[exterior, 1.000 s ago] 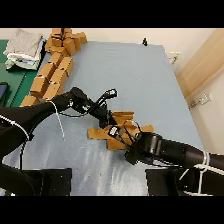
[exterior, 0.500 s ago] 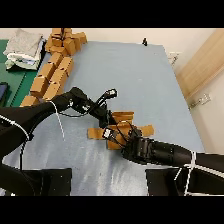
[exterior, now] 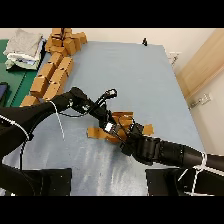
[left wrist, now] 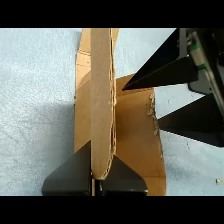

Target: Fold the box.

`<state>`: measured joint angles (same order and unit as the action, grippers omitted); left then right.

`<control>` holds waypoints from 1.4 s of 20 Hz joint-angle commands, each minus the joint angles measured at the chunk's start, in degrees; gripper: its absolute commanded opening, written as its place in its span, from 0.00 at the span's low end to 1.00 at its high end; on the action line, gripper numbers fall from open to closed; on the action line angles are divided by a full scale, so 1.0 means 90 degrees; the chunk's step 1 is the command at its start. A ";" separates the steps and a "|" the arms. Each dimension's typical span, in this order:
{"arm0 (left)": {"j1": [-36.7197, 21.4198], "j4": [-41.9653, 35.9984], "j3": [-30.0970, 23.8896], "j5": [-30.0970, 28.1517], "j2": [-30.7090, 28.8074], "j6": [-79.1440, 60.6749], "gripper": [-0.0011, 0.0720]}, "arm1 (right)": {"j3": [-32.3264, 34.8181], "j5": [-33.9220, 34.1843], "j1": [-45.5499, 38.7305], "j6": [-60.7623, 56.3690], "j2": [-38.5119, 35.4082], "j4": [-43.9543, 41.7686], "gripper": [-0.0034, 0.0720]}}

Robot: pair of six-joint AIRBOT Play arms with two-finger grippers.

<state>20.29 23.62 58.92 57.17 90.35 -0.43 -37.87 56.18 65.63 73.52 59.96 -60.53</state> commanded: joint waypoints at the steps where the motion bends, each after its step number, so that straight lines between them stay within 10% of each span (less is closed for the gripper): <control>1: 0.0005 -0.0005 0.0007 -0.0002 -0.0002 -0.0002 0.03 | -0.0022 -0.0029 0.0000 -0.0073 -0.0097 0.0155 0.86; 13: 0.0005 -0.0005 0.0007 -0.0002 -0.0002 -0.0002 0.03 | -0.0015 -0.0041 -0.0345 0.0090 -0.0243 -0.0039 1.00; 28: 0.0005 -0.0005 0.0007 -0.0002 -0.0002 0.0000 0.03 | -0.0002 -0.0954 -0.2820 0.4546 -0.0415 -0.2526 1.00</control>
<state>20.29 23.55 58.92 57.14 90.35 -0.43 -37.89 49.39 44.42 104.66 55.77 -76.16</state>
